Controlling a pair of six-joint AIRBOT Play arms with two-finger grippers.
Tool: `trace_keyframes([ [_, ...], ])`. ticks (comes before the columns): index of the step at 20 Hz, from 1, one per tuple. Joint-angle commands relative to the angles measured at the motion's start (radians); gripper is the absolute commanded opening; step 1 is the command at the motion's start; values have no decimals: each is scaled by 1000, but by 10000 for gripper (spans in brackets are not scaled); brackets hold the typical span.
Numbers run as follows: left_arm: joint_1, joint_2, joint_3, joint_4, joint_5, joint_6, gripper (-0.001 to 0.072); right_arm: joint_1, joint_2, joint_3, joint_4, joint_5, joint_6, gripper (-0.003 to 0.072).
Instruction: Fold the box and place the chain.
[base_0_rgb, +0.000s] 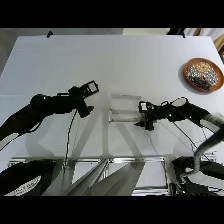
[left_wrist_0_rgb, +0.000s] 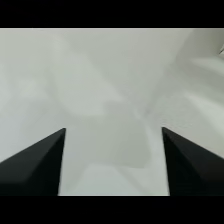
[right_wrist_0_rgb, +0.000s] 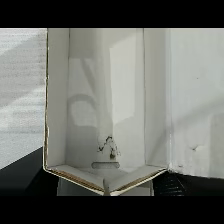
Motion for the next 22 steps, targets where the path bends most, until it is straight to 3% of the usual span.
trace_keyframes([
  [1, -63, 5, 1, 317, -47, 37, 425, 0, -1, 1, 0, 0, 0, 317],
  [2, -81, 5, 1, 360, -47, 57, 391, 0, -1, 1, 0, 0, 0, 317],
  [9, -164, 5, 1, 388, -56, 388, 392, 0, -1, 1, 0, 0, 0, 317],
  [11, -167, 5, 1, 578, -63, 285, 392, 0, -1, 1, 0, 0, 0, 317],
  [14, -164, 5, 2, 847, -105, -186, 392, 0, -1, 1, 0, 0, 0, 317],
  [19, -162, 8, 2, 1309, -200, -1379, 387, 0, -1, 1, 0, 0, 0, 317],
  [20, -162, 13, 2, 1388, -234, -1614, 370, 0, -1, 1, 0, 0, 0, 317],
  [22, -153, 21, 2, 1484, -336, -1999, 249, 0, -1, 1, 0, 0, 0, 317],
])
